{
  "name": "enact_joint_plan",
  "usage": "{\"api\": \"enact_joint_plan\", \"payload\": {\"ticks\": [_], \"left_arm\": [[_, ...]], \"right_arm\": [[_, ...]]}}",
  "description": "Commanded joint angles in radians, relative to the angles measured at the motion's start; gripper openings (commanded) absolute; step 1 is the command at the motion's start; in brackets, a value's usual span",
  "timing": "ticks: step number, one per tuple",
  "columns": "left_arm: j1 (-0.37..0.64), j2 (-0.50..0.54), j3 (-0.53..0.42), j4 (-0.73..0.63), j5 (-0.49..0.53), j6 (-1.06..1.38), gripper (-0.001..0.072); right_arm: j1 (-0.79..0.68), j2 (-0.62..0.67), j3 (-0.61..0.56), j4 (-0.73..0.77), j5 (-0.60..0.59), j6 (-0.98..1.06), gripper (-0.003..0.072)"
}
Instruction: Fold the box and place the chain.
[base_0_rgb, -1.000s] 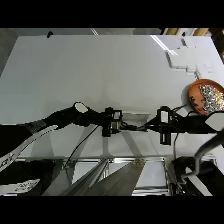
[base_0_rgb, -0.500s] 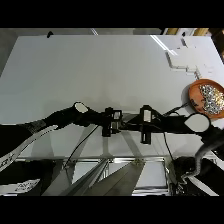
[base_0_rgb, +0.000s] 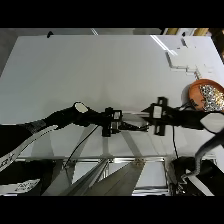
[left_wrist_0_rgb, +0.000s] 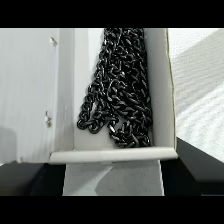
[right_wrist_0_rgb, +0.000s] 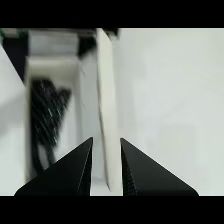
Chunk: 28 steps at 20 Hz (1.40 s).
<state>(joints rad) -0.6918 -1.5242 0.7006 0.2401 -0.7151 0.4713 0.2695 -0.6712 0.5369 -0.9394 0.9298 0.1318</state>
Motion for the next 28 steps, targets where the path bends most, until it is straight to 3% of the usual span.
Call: {"api": "enact_joint_plan", "payload": {"ticks": [1, 8, 16, 18, 20, 25, 28], "left_arm": [[0.0, 0.0, 0.0, 0.0, 0.0, 0.0, 0.0273], [0.0, 0.0, 0.0, 0.0, 0.0, 0.0, 0.0273], [0.0, 0.0, 0.0, 0.0, 0.0, 0.0, 0.0273], [0.0, 0.0, 0.0, 0.0, 0.0, 0.0, 0.0273], [0.0, 0.0, 0.0, 0.0, 0.0, 0.0, 0.0273], [0.0, 0.0, 0.0, 0.0, 0.0, 0.0, 0.0273], [0.0, 0.0, 0.0, 0.0, 0.0, 0.0, 0.0273]], "right_arm": [[-0.202, 0.01, 0.005, -0.203, 0.13, -0.066, 0.0205], [-0.249, -0.13, -0.15, -0.121, 0.075, -0.251, 0.0239], [-0.102, -0.282, -0.174, -0.017, -0.085, -0.321, 0.0236], [-0.094, -0.287, -0.174, -0.018, -0.099, -0.319, 0.014], [-0.094, -0.261, -0.174, -0.034, -0.086, -0.285, 0.0016], [-0.094, -0.036, -0.163, -0.139, 0.018, -0.15, 0.0016], [-0.094, 0.148, -0.146, -0.1, 0.122, -0.13, 0.0016]]}}
